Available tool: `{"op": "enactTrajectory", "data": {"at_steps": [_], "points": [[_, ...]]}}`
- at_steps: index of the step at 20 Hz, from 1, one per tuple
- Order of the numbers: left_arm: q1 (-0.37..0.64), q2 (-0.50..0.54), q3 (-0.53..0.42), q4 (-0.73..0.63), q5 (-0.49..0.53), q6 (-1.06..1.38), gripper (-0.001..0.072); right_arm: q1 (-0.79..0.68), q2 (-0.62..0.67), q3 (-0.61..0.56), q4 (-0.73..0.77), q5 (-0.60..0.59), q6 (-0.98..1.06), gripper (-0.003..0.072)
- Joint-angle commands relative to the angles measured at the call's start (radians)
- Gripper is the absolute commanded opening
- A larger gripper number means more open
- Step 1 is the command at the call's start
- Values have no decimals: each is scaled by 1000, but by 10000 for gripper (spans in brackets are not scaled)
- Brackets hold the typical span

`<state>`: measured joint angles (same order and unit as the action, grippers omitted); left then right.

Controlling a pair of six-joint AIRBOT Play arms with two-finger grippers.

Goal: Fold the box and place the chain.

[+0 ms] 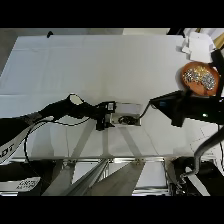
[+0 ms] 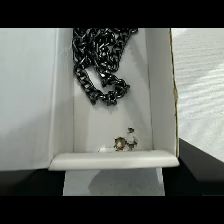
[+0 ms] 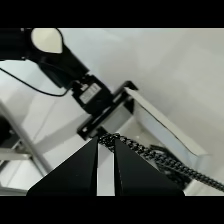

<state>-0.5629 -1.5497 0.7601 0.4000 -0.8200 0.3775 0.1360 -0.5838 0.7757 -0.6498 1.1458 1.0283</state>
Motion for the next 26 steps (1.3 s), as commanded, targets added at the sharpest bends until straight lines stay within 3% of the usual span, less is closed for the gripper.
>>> {"op": "enactTrajectory", "data": {"at_steps": [1, 8, 15, 16, 17, 19, 22, 23, 26], "points": [[0, 0, 1, 0, 0, 0, 348, 116, -87, 1, 16, -74, -35, 13], [0, 0, 1, 0, 0, 0, 348, 339, -345, 1, -109, -172, -34, 13], [0, 0, 1, 0, 0, 0, 348, 376, -462, 1, -163, -177, -31, 16], [0, 0, 1, 0, 0, 0, 348, 376, -462, 1, -164, -174, -31, 18], [0, 0, 1, 0, 0, 0, 348, 376, -462, 1, -163, -159, -31, 67], [0, 0, 1, 0, 0, 0, 348, 375, -452, 1, -167, -111, -14, 224], [0, 0, 1, 0, 0, 0, 348, 375, -372, 1, -220, -108, 19, 213], [0, 0, 1, 0, 0, 0, 348, 375, -332, 1, -277, -111, 60, 160], [0, 0, 1, 0, 0, 0, 348, 357, -225, 1, -545, -77, 249, 157]]}}
